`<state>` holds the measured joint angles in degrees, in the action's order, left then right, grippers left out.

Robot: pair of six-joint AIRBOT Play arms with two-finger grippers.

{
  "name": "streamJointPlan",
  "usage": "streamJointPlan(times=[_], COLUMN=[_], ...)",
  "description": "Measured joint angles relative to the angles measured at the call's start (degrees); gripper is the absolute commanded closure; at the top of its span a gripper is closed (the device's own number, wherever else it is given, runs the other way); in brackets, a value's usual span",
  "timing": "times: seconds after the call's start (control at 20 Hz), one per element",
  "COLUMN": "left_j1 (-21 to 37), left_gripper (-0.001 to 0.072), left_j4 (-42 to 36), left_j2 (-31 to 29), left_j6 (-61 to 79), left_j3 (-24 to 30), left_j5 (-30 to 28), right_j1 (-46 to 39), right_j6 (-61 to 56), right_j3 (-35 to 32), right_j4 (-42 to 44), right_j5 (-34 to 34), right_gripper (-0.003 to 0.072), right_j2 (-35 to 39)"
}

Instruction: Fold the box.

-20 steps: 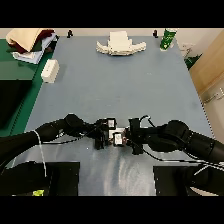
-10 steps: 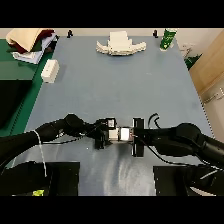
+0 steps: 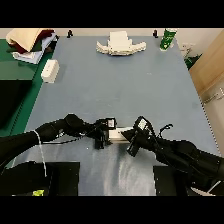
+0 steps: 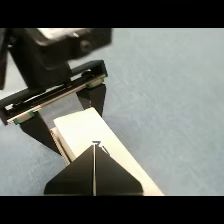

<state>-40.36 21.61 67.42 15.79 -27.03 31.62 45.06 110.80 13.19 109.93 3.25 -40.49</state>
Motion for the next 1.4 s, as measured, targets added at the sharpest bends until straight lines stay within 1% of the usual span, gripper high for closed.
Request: streamJointPlan(times=[0.15,0.45,1.1,1.4], left_j1=[0.0,0.0,0.0,0.0], left_gripper=[0.0201,0.0201,0.0201,0.0201], left_j4=[0.0,0.1,0.0,0.0], left_j2=[0.0,0.0,0.0,0.0], left_j6=[0.0,0.0,0.0,0.0], left_j3=[0.0,0.0,0.0,0.0], left_j5=[0.0,0.1,0.0,0.0], right_j1=[1.3,3.5,3.9,4.0], right_j6=[-4.0,-8.6,-10.3,-10.4], right_j3=[-1.6,-3.9,-5.2,-5.2], right_j4=[0.3,0.5,0.5,0.4], right_j5=[-3.8,-6.8,-8.2,-8.1], right_gripper=[0.0675,0.0675,0.0675,0.0675], right_j2=[-2.3,-4.4,-5.6,-3.5])
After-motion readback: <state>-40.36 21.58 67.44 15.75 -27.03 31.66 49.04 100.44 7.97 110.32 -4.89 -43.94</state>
